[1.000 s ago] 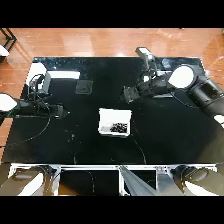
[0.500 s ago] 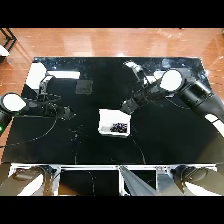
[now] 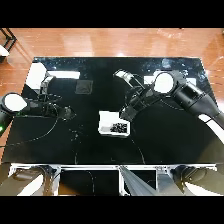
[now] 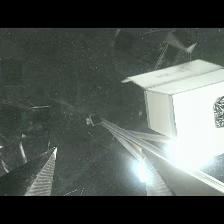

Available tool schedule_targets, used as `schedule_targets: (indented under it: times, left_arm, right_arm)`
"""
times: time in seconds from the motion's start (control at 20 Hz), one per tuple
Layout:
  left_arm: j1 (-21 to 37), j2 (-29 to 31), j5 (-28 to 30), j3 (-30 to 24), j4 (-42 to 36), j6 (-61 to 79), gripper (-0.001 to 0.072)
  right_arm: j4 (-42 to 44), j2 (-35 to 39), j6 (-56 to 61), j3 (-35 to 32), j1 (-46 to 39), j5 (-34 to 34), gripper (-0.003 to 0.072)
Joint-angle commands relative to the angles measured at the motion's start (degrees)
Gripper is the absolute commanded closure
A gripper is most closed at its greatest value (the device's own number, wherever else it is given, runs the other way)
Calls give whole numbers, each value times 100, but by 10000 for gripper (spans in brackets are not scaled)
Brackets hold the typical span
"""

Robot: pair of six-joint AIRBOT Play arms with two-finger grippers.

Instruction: Fold the box and place the chain.

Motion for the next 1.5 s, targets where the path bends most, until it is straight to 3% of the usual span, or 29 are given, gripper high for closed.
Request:
schedule_targets:
  times: [0.0, 0.3, 0.5, 0.75, 1.45]
  left_arm:
    - [-4, -2, 2, 7, -2, -68, 71]
    - [-4, -2, -24, 7, -2, -107, 70]
    - [-4, -2, -26, 7, 0, -175, 70]
    - [-4, -2, -42, 7, 2, -173, 70]
    - [-4, -2, -74, 7, 0, -195, 71]
  right_arm:
    - [-2, -11, -428, 0, 55, -98, -18]
    - [299, -9, -98, 756, -190, -173, -10]
    - [22, -247, 2, 750, -468, -52, -10]
    - [186, -675, -612, 691, -280, 800, -11]
    - [372, -728, -1499, 684, 9, 1073, -12]
